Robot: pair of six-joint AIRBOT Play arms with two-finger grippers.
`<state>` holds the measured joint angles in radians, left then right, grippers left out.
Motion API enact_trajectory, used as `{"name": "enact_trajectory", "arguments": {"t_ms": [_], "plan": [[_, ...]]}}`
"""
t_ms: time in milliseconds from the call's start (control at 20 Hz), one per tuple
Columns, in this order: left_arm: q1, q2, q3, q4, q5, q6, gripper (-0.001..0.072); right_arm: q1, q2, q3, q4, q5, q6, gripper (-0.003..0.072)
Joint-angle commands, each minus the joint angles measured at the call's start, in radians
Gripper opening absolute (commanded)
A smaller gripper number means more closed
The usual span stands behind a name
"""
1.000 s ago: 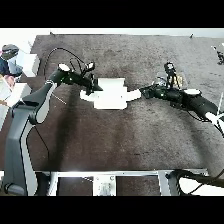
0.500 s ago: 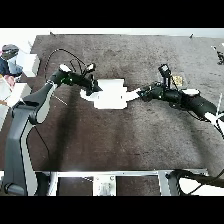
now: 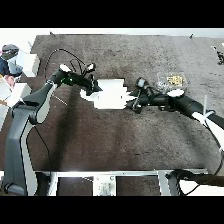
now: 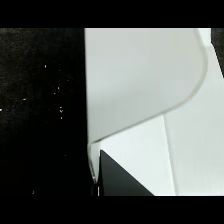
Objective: Fold the box and place the chain.
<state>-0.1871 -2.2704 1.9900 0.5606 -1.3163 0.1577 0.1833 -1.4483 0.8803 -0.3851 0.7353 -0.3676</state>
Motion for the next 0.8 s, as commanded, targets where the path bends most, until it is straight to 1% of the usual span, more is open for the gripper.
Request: {"name": "enact_trajectory", "arguments": {"t_ms": [0,100,200,400,550,650,750], "plan": [[-0.001,-0.001,0.0,0.001,0.0,0.0,0.0013,0.086,-0.045,0.035,-0.144,-0.063,-0.003,0.0632],[-0.001,-0.001,0.0,0.001,0.0,0.0,0.0013,0.101,-0.08,0.058,-0.18,-0.073,0.011,0.0632],[-0.001,-0.001,0.0,0.001,0.0,0.0,0.0013,0.106,-0.112,0.076,-0.247,-0.107,0.087,0.0631],[-0.001,-0.001,0.0,0.001,0.0,0.0,0.0013,0.111,-0.123,0.088,-0.248,-0.135,0.1,0.0631],[-0.001,-0.001,0.0,0.001,0.0,0.0,0.0013,0.113,-0.123,0.088,-0.247,-0.202,0.1,0.063],[-0.001,-0.001,0.0,0.001,0.0,0.0,0.0013,0.113,-0.132,0.088,-0.247,-0.205,0.1,0.0629],[-0.001,-0.001,0.0,0.001,0.0,0.0,0.0013,0.113,-0.145,0.088,-0.244,-0.206,0.1,0.06]]}}
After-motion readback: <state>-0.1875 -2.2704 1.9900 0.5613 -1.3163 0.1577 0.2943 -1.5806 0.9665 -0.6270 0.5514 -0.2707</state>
